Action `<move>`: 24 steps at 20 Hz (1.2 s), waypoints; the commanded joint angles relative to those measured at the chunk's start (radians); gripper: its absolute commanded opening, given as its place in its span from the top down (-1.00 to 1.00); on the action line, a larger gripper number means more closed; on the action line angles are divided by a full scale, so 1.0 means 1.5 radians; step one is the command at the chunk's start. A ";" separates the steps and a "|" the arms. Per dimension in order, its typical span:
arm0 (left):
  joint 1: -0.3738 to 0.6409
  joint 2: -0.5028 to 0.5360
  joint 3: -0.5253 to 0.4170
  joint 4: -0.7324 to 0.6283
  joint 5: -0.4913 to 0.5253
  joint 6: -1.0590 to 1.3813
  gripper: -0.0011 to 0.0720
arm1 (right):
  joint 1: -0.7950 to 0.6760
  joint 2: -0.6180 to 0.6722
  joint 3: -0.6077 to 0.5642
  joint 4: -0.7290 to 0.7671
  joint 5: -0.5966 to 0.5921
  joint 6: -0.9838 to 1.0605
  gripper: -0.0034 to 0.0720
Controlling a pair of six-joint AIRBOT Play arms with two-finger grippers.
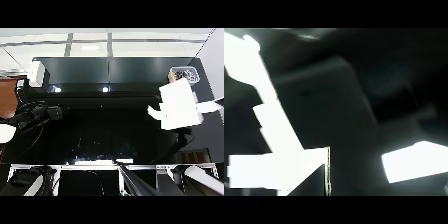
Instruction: Fold the box and place the chain.
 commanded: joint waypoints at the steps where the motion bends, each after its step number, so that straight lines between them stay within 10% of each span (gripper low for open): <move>1: -0.001 -0.007 0.000 -0.031 0.000 0.003 -0.97 | 0.063 0.181 -0.182 0.123 -0.091 -0.023 0.88; 10: -0.002 -0.083 0.000 -0.205 -0.005 0.112 -0.97 | 0.514 0.333 -0.411 0.114 -0.407 0.177 0.87; 24: -0.071 -0.308 0.035 -0.339 -0.040 0.178 -0.96 | 0.804 0.302 -0.472 0.092 -0.576 0.164 0.87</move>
